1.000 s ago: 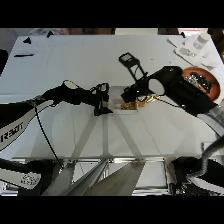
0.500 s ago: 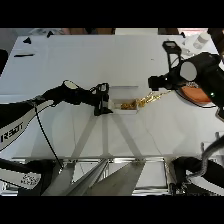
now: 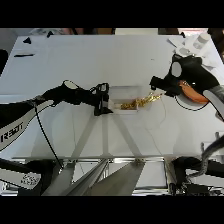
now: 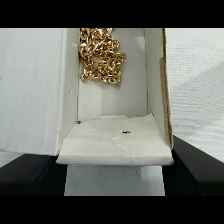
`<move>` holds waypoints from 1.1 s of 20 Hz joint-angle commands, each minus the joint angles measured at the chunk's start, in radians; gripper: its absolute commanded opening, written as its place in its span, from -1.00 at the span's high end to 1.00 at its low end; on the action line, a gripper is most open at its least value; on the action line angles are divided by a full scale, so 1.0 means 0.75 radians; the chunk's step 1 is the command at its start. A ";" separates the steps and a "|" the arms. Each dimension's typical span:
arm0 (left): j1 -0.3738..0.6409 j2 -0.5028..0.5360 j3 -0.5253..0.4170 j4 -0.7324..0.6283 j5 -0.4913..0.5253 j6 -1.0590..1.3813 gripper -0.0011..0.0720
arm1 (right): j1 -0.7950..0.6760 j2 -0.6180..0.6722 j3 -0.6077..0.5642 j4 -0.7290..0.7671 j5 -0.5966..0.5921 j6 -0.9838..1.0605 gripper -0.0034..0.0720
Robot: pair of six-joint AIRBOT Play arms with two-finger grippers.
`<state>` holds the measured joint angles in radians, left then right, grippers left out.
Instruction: Fold the box and place the chain.
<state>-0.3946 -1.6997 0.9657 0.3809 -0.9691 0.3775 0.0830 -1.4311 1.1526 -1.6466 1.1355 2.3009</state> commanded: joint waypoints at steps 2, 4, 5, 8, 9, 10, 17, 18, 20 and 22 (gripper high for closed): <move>0.000 -0.001 0.001 0.000 0.001 0.000 0.10 | -0.004 -0.128 -0.001 0.008 -0.181 0.155 -0.69; 0.000 -0.001 0.001 0.000 0.001 0.000 0.10 | -0.004 -0.177 -0.001 0.006 -0.183 0.173 -0.69; 0.000 -0.001 0.001 0.000 0.001 0.000 0.10 | -0.004 -0.206 -0.001 0.007 -0.172 0.173 -0.69; 0.000 -0.001 0.001 0.000 0.001 0.000 0.10 | -0.004 -0.243 -0.001 0.007 -0.173 0.205 -0.69; 0.000 -0.001 0.001 0.000 0.001 0.000 0.10 | -0.004 -0.247 -0.001 0.002 -0.172 0.221 -0.69; 0.000 -0.001 0.001 0.000 0.001 0.000 0.10 | -0.004 -0.252 -0.001 0.003 -0.163 0.221 -0.69; 0.000 -0.001 0.001 0.000 0.001 0.001 0.10 | -0.004 -0.285 -0.001 0.002 -0.112 0.243 0.23; 0.000 -0.001 0.001 0.000 0.001 0.000 0.10 | -0.004 -0.285 -0.001 0.001 -0.112 0.243 0.72; 0.000 -0.001 0.001 0.000 0.001 0.000 0.10 | -0.004 -0.283 -0.001 0.001 -0.108 0.230 0.87; 0.000 -0.001 0.001 0.000 0.001 0.000 0.10 | -0.001 -0.266 -0.001 -0.003 -0.113 0.155 0.87</move>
<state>-0.3946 -1.6997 0.9657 0.3809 -0.9688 0.3771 0.0803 -1.6386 1.1526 -1.6558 1.0626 2.4634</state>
